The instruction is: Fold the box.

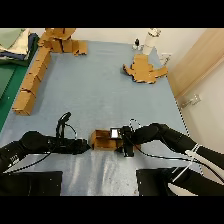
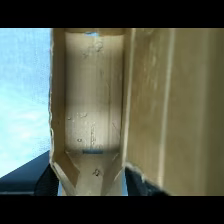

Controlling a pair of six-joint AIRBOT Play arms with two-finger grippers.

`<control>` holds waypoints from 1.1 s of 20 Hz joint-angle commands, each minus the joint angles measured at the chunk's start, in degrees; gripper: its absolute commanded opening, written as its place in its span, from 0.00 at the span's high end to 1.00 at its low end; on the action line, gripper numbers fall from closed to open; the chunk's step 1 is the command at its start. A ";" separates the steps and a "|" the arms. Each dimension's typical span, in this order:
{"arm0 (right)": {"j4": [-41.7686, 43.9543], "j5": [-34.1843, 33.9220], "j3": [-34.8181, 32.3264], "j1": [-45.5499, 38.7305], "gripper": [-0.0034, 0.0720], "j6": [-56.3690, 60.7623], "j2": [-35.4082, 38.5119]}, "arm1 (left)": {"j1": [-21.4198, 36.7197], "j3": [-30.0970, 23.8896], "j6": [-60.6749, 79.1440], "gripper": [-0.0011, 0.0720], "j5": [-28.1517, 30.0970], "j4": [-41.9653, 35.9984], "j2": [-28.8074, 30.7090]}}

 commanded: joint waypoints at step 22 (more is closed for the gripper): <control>0.04 -0.02 -0.02 0.00 0.30 0.13 0.04 | 2.69 3.28 -3.45 0.26 -3.48 3.37 -0.04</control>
